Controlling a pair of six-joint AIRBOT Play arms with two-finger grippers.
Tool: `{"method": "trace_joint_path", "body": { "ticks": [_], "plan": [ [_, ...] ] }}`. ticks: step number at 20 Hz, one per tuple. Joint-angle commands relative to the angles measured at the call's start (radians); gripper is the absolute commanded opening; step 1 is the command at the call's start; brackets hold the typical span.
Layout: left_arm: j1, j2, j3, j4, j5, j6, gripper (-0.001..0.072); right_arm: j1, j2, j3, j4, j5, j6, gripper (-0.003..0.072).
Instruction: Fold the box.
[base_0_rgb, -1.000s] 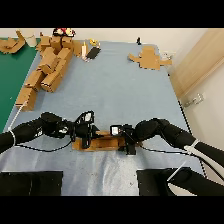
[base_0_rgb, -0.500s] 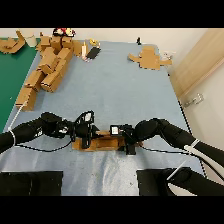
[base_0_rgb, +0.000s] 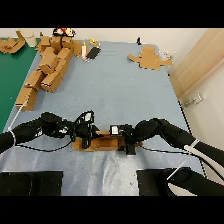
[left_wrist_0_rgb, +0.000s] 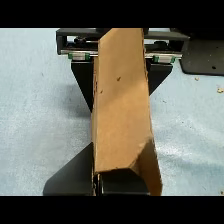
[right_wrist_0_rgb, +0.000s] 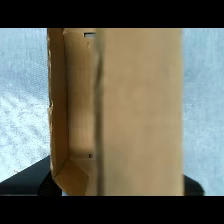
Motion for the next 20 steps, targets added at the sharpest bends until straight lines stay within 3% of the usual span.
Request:
{"method": "trace_joint_path", "body": {
  "ticks": [1,18,19,20],
  "plan": [
    [0.0,0.0,0.001,-0.019,-0.001,0.001,0.0011,0.001,-0.001,0.0,0.0,0.0,0.0,0.0533],
    [0.002,0.016,0.001,-0.01,0.045,-0.087,0.0014,0.001,-0.001,0.0,0.0,0.0,0.0,0.0533],
    [0.002,0.03,0.001,0.001,0.046,-0.087,0.0079,0.001,-0.001,0.0,0.0,0.0,0.0,0.0533],
    [0.002,0.044,0.001,-0.001,0.06,-0.099,0.0293,0.001,-0.001,0.0,0.0,0.0,0.0,0.0533]
  ]
}}
